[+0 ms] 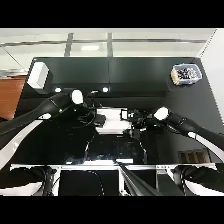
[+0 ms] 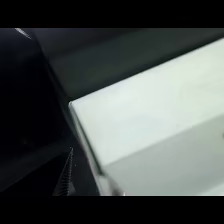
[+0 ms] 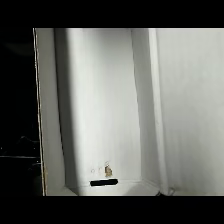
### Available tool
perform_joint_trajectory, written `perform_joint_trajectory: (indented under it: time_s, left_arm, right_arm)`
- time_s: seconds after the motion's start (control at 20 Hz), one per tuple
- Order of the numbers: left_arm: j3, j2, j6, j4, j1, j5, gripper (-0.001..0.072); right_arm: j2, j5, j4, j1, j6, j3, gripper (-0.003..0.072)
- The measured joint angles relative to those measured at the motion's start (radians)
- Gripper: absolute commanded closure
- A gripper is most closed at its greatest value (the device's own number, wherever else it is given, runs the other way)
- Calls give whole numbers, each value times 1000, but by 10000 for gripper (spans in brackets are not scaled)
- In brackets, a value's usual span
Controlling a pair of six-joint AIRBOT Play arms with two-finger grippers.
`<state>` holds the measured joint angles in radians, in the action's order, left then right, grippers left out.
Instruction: Fold the box and place the chain.
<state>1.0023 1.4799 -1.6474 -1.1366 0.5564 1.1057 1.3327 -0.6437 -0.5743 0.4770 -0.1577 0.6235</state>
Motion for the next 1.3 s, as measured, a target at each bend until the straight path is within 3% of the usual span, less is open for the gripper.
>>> perform_joint_trajectory:
  time_s: [0.3,0.45,1.2,1.25,1.3]
  left_arm:
    - [51,0,-245,-225,125,-22,321]
    - [61,1,-331,-293,154,-21,414]
    - [74,21,-504,-347,179,9,429]
    - [77,24,-510,-347,182,13,487]
    - [79,27,-518,-347,185,16,598]
  right_arm:
    - [0,0,0,0,0,0,523]
    - [0,0,0,0,0,0,523]
    - [0,0,0,0,0,0,523]
    - [0,0,0,0,0,0,523]
    - [0,0,0,0,0,0,523]
